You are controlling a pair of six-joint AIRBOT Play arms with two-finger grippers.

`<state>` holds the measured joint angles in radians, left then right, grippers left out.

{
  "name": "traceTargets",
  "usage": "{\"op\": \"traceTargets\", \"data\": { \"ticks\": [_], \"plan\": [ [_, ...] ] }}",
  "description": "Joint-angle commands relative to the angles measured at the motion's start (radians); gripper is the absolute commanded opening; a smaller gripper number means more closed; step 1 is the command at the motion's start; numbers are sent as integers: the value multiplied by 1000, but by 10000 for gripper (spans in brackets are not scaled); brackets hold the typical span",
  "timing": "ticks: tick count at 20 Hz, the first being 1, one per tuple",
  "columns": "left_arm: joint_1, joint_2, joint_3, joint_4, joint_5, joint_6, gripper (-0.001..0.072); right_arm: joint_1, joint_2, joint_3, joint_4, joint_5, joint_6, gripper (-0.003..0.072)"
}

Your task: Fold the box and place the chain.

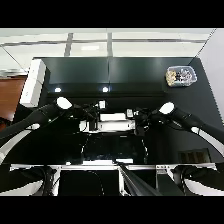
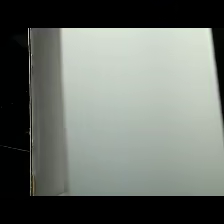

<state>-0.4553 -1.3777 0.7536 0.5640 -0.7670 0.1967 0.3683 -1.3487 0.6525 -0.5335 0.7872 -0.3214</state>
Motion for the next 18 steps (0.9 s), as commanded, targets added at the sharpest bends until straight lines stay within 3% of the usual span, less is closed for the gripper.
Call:
{"op": "traceTargets", "data": {
  "ticks": [1,5,18],
  "plan": [
    [0,0,0,0,0,1,26,0,-5,0,1,-14,12,701],
    [0,0,0,0,0,1,26,-1,-5,0,-47,-27,96,700],
    [0,0,0,0,0,1,26,15,-7,0,-74,-26,97,669]
  ]
}}
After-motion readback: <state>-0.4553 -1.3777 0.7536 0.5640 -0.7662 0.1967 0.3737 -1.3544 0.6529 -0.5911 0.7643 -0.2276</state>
